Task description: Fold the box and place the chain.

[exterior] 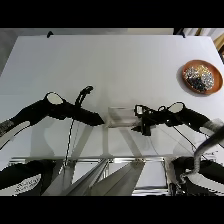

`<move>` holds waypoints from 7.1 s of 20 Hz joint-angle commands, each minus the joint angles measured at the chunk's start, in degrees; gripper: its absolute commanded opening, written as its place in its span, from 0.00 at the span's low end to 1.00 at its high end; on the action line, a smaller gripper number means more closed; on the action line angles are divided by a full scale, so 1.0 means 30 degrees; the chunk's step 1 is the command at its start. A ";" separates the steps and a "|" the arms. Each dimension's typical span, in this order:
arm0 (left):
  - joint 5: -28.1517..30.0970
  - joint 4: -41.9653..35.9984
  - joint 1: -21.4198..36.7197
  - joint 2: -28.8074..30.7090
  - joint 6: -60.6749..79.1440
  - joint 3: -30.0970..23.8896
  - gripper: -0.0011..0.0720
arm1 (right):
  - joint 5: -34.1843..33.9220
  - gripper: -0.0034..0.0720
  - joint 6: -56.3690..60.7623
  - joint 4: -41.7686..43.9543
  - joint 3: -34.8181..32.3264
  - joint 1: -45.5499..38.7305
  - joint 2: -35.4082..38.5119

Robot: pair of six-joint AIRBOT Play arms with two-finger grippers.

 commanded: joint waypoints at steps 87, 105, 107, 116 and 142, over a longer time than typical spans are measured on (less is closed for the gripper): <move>0.4211 1.2553 -0.7839 -0.1253 -1.9256 0.4845 0.64 | 0.0007 0.65 0.0007 0.0000 0.0000 0.0015 -0.0007; 0.4393 1.3129 -0.9304 -0.2317 -2.2644 0.5195 0.02 | 0.0007 0.65 0.0007 0.0000 0.0000 0.0015 -0.0007; 0.4284 1.3223 -0.9333 -0.2317 -2.2746 0.5195 0.02 | 0.0007 0.65 0.0007 0.0000 0.0000 0.0015 -0.0007; 0.0787 1.3988 -0.8371 -0.2193 -2.2462 0.8029 0.55 | 0.0007 0.65 0.0007 0.0000 0.0000 0.0015 -0.0007; -0.2164 1.5263 -0.9326 -0.5253 -2.4655 0.9712 0.09 | 0.0007 0.65 0.0007 0.0000 0.0000 0.0015 -0.0007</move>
